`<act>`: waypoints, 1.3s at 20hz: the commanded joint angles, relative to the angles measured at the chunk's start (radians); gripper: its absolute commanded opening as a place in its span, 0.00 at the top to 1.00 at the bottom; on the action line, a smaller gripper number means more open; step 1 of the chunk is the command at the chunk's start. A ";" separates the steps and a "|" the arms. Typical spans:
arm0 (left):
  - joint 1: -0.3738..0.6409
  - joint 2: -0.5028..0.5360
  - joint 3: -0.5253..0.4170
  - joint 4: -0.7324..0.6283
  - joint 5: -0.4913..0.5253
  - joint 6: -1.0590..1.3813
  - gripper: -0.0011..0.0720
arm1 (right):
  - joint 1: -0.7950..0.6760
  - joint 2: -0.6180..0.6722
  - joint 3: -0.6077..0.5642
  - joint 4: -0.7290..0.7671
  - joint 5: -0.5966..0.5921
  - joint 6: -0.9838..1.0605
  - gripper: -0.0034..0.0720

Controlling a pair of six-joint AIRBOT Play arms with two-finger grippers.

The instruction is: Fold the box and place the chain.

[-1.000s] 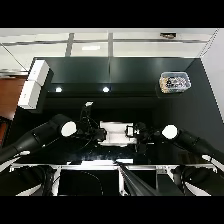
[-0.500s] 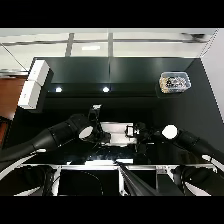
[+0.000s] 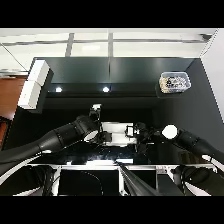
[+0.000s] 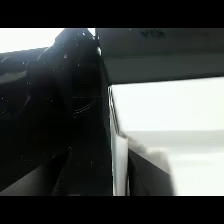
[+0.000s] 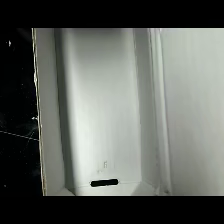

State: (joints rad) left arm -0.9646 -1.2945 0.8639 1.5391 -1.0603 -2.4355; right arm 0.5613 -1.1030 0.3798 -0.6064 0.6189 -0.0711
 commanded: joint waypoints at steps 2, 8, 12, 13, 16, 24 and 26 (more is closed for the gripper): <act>-0.002 -0.058 0.053 0.005 0.003 -0.018 0.44 | 0.001 0.000 -0.001 0.000 0.001 0.000 0.39; -0.002 -0.064 0.047 -0.003 0.004 -0.018 0.53 | 0.001 0.000 -0.001 0.000 0.001 0.000 0.39; -0.002 -0.064 0.011 -0.007 0.012 -0.023 0.53 | 0.001 0.000 -0.001 0.000 0.001 0.000 0.39; -0.002 -0.064 0.011 -0.006 0.020 -0.023 0.53 | 0.001 0.000 -0.001 0.000 0.001 0.000 0.39; -0.002 -0.064 0.011 -0.015 0.077 -0.022 0.53 | 0.001 0.000 -0.001 0.000 0.001 0.000 0.39; -0.002 -0.064 0.012 -0.025 0.084 -0.020 0.95 | 0.001 0.000 -0.001 0.000 0.000 0.000 0.39; -0.002 -0.064 0.013 -0.032 0.084 -0.018 0.95 | 0.001 0.000 -0.001 0.000 0.001 0.000 0.39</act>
